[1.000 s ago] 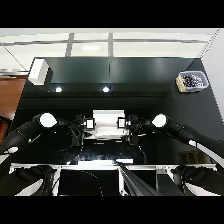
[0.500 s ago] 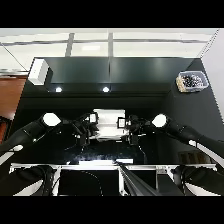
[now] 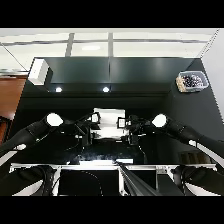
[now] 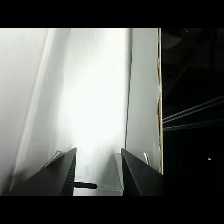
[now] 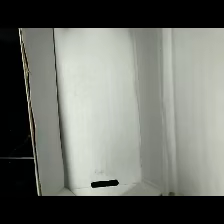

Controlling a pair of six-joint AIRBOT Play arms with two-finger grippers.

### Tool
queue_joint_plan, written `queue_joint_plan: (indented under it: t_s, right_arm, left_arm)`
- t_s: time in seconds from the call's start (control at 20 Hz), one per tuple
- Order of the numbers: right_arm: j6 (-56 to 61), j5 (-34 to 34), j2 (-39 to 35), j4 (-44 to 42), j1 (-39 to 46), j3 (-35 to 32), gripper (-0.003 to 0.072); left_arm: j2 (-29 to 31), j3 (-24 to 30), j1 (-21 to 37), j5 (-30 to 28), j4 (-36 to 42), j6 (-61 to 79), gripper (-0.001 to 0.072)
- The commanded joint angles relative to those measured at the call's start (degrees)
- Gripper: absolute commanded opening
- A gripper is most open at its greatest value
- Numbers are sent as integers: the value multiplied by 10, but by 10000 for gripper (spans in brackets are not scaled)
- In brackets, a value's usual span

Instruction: Fold the box and place the chain.

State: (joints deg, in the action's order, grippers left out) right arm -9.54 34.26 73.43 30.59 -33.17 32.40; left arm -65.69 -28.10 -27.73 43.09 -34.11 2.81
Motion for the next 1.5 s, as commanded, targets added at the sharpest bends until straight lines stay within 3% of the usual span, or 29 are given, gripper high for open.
queue_joint_plan:
  t_s: [0.0, 0.1, 0.15, 0.2, 0.25, 0.4, 0.65, 0.8, 0.95, 1.05, 1.25, 1.45]
  right_arm:
    - [0, -1, 0, 0, -1, 0, 245]
    - [0, -1, 0, 0, -1, 0, 245]
    - [0, 0, 0, 0, -1, 0, 246]
    - [0, -1, 0, 0, -1, 0, 245]
    - [0, -1, 0, 0, -1, 0, 246]
    - [0, 0, 0, 0, -1, 0, 246]
    - [0, 0, 0, 0, -1, 0, 246]
    - [0, 0, 0, 0, -1, 0, 246]
    - [0, 0, 0, 0, -1, 0, 245]
    - [0, 0, 0, 0, -1, 0, 245]
    - [0, 0, 0, 0, -1, 0, 246]
    - [0, 0, 0, 0, -1, 0, 245]
  left_arm:
    - [-1, 0, 0, -7, 1, -3, 412]
    - [0, 0, 0, -7, 0, -5, 155]
    - [0, 0, 0, -6, 0, -9, 191]
    - [1, 0, 0, -6, 0, -9, 273]
    - [5, 0, 2, -7, -13, -19, 285]
    - [58, -3, 36, -2, -103, -141, 24]
    - [214, -2, 171, 51, -316, -396, 25]
    - [249, -2, 285, 63, -348, -591, 27]
    - [209, 12, 390, 163, -316, -795, 27]
    - [147, 31, 428, 234, -247, -764, 29]
    - [16, 42, 413, 247, -125, -692, 28]
    - [-77, 42, 354, 227, -72, -647, 28]
